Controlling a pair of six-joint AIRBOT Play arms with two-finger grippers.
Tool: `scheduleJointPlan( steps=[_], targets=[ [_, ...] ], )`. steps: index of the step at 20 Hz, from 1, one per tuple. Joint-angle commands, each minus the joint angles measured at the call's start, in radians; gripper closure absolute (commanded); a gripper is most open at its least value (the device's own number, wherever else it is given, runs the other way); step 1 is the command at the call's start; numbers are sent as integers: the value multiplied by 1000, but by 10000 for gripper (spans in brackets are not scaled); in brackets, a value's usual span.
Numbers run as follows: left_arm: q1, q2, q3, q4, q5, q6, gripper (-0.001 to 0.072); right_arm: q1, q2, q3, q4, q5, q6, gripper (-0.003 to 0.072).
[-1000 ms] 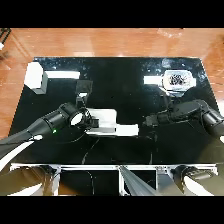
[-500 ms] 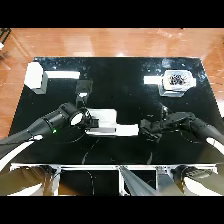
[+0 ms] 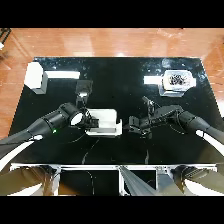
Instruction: Fold the box and place the chain.
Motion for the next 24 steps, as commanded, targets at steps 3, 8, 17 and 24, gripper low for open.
scheduleJointPlan(
  steps=[3, 8, 17, 24],
  targets=[
    [0, 0, 0, -4, -3, 10, 695, 6, -2, 22, 16, -69, -12, 81],
    [0, 0, 0, -4, -3, 10, 695, 51, -2, 64, 16, -67, 5, 81],
    [0, 0, 0, -4, -16, 10, 695, 246, -2, 119, -104, 148, 223, 82],
    [0, 0, 0, -4, -16, 10, 695, 390, -3, 195, -566, 252, 634, 84]
  ],
)
